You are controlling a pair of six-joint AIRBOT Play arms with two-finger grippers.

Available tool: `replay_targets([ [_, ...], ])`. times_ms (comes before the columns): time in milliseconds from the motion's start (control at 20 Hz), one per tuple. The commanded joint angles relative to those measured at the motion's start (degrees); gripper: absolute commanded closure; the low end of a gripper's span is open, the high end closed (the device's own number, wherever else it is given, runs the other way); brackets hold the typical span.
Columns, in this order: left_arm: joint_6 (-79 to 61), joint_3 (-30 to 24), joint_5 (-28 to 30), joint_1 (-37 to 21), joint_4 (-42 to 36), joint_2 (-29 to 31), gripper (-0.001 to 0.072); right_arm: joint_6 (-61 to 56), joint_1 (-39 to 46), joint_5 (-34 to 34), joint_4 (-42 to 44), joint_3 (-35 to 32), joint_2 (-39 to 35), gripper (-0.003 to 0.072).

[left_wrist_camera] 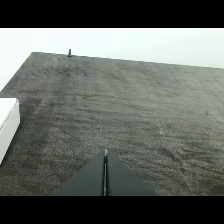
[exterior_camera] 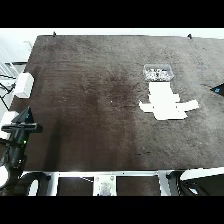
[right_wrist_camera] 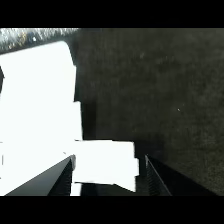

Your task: Fold the box and place the chain.

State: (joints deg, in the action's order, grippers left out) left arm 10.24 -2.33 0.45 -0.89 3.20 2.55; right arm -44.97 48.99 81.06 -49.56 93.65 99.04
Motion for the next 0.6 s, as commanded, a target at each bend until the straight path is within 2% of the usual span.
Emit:
replay_targets([
  [0,0.0,0.0,0.0,0.0,0.0,0.0,0.069,-0.9,-0.6,7.7,-2.2,7.6,10.6,0.0157],
  [200,0.0,0.0,0.0,0.0,0.0,0.0,0.0689,-0.9,-1.9,10.7,-2.2,8.0,15.8,0.0157],
  [550,0.0,0.0,0.0,0.0,0.0,0.0,0.0689,-0.9,-4.8,13.0,-3.0,7.9,19.2,0.0157],
])
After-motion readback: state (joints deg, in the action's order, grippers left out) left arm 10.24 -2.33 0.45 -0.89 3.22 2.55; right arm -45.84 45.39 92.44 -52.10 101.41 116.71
